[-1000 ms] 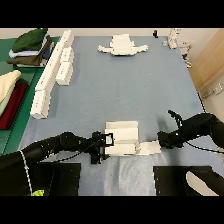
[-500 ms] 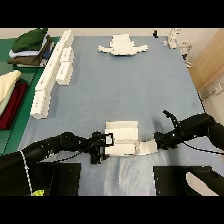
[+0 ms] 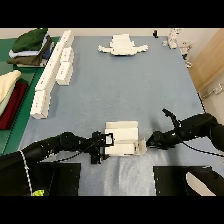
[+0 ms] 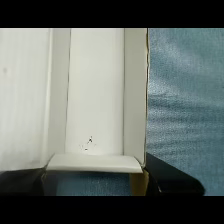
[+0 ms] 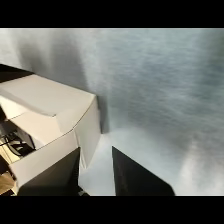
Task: Fold the box.
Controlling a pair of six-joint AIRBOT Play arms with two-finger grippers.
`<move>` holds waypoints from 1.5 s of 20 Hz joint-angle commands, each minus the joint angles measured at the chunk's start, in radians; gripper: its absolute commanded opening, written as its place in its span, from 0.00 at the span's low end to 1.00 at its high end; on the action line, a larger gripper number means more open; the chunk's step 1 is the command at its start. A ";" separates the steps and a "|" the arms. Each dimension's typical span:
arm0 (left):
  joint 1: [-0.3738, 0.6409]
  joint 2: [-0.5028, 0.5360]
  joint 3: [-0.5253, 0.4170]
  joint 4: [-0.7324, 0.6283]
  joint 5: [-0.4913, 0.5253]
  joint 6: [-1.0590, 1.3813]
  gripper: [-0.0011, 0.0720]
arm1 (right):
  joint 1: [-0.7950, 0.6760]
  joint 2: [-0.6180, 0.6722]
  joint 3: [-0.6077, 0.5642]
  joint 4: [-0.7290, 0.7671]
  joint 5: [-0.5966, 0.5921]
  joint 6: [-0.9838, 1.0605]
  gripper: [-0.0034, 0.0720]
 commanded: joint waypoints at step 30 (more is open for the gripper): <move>0.000 0.000 0.000 0.000 0.000 0.000 0.63 | 0.965 -0.308 0.393 -0.822 0.193 1.215 0.60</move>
